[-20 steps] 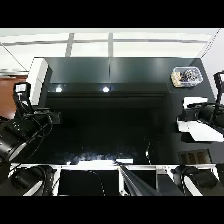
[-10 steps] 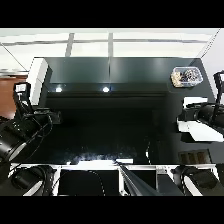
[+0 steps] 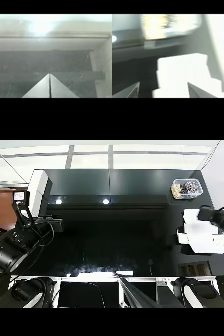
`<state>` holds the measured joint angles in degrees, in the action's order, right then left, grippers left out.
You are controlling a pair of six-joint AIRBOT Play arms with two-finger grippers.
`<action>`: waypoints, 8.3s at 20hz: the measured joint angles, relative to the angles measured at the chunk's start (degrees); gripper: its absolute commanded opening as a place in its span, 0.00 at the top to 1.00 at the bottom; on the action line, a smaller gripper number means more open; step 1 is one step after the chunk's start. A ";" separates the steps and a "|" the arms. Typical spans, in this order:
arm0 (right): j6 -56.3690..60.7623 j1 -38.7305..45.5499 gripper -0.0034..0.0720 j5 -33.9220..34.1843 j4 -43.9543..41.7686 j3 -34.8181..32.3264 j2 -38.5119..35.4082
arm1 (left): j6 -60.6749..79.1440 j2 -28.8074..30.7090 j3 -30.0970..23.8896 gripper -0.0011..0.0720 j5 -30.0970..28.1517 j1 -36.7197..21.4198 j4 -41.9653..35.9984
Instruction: Fold the box and place the chain.
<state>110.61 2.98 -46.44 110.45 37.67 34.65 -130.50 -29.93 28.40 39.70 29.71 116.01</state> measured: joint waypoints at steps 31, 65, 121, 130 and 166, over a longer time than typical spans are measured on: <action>-65.18 56.06 0.88 -21.99 -41.13 32.46 55.76 | 0.07 -1.92 0.00 0.02 -1.99 -0.17 1.90; -74.88 9.73 0.94 -13.68 -80.19 -11.30 21.99 | 50.51 -40.85 21.75 0.03 2.34 -8.04 -62.64; -92.56 -7.74 0.17 -7.54 -63.78 -5.11 21.99 | 127.14 -61.51 31.50 0.95 11.78 2.64 -72.74; -101.98 -11.67 0.17 -7.85 -58.10 -10.82 22.05 | 127.32 -61.55 31.50 0.95 11.37 2.67 -71.76; -103.01 -20.79 0.01 2.56 -61.57 -8.20 21.99 | 127.32 -61.57 31.47 0.95 11.26 2.67 -71.52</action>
<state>7.60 -17.80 -43.88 48.88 29.47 56.64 -3.18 -91.50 59.88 50.96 32.38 44.49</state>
